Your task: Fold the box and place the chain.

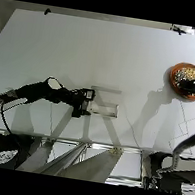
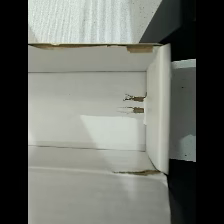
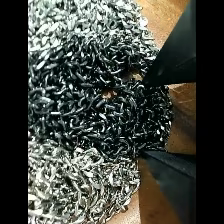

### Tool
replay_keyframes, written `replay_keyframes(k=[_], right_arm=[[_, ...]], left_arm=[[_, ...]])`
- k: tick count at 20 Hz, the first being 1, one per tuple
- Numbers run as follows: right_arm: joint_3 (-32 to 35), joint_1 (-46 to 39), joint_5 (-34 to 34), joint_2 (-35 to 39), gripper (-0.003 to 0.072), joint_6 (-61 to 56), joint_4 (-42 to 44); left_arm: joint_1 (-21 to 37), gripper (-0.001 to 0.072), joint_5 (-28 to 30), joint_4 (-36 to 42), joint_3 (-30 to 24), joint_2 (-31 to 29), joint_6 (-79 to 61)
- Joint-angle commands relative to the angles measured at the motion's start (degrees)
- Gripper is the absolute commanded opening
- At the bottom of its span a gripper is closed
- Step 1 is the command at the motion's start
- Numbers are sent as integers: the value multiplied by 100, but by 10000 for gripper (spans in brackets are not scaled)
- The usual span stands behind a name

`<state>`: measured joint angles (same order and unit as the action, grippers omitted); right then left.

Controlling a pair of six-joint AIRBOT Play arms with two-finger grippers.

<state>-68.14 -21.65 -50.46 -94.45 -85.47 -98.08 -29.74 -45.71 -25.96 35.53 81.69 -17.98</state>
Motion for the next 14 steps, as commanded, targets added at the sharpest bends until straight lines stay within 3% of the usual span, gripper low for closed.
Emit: replay_keyframes(k=[1,3,6,9,14], right_arm=[[-2,-2,-9,-136,298,-140,2],[-2,-2,-44,-133,136,-173,39],[-2,-2,-264,-101,29,-170,133],[-2,-2,-463,129,12,-120,269],[0,254,-1233,599,11,654,1270]], left_arm=[[0,332,2,0,0,-4,0],[0,332,2,0,0,-4,0],[0,332,2,0,0,-4,0],[0,332,2,0,0,-4,0],[0,332,2,0,0,-4,0]])
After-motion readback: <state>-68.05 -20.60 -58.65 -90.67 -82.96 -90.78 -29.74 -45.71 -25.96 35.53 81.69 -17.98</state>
